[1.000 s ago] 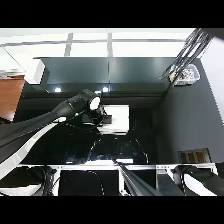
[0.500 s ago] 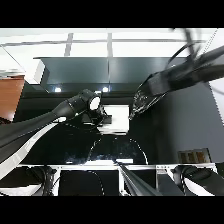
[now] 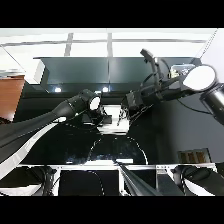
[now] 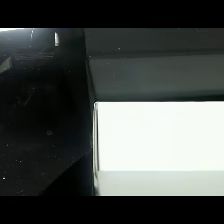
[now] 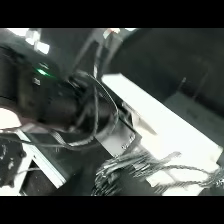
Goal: Fold the box and place the chain.
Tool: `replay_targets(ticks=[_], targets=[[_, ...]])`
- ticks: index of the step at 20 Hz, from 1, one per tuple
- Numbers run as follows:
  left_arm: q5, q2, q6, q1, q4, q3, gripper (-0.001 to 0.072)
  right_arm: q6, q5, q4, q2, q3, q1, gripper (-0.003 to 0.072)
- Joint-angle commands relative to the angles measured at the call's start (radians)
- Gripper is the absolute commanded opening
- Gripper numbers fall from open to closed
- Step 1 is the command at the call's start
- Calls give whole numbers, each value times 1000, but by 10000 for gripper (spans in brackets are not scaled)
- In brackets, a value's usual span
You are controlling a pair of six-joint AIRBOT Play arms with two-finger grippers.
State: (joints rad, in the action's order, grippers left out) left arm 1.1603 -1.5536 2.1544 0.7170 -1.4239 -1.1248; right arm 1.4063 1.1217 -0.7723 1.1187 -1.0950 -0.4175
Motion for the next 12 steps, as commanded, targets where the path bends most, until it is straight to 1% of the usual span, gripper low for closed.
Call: replay_targets(ticks=[1,3,4,7,9,10,11,12], targets=[[0,0,0,-1,0,0,27,1,-11,-43,8,57,2,450],[0,0,0,-1,0,0,27,-2,22,-90,-6,51,66,450],[0,0,0,-1,0,0,27,-19,39,-107,-16,50,122,450],[0,0,0,-1,0,0,27,-136,69,-217,-29,65,265,449],[0,0,0,-1,0,0,27,-291,62,-187,-29,135,304,450],[0,0,0,-1,0,0,27,-394,28,-149,-29,188,303,453],[0,0,0,-1,0,0,27,-499,-36,-129,-28,240,290,636],[0,0,0,-1,0,0,27,-601,-118,-130,-26,285,269,711]])
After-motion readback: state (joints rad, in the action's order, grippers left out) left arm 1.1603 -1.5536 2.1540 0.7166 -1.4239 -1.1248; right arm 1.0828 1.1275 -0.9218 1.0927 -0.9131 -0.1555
